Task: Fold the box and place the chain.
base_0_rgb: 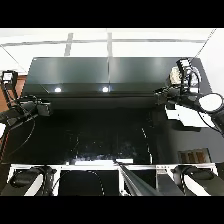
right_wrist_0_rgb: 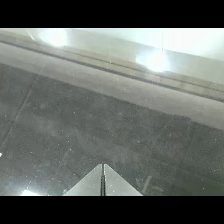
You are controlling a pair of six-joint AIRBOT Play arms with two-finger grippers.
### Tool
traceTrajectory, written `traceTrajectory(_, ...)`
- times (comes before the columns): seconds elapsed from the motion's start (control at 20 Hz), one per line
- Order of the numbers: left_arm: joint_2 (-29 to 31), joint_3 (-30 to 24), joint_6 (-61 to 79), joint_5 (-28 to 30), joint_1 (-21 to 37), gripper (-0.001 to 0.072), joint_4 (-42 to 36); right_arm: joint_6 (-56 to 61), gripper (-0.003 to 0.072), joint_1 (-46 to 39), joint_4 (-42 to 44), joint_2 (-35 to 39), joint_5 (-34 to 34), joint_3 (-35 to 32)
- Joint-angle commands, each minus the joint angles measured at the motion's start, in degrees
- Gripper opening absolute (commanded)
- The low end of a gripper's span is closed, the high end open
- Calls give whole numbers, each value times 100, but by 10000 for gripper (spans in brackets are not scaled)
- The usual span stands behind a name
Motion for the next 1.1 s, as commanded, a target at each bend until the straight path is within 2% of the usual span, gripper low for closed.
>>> traceTrajectory(0.0, -4, -2, 0, 2, 2, 30, 2, 2, 13, 4, 0, 0, 2, 4)
traceTrajectory(0.55, -4, -2, 0, 7, 2, 30, 0, 2, 14, 4, 0, -2, 2, 4)
traceTrajectory(0.9, -66, -2, -4, 1674, -11, 30, -39, 2, 13, 4, 243, -2, -221, 4)
traceTrajectory(1.0, -72, -4, -11, 1917, -9, 30, -42, 4, 15, 4, 256, -2, -216, 4)
traceTrajectory(1.05, -116, -4, -11, 1943, -13, 30, -83, 2, 42, 4, 229, -4, -238, 4)
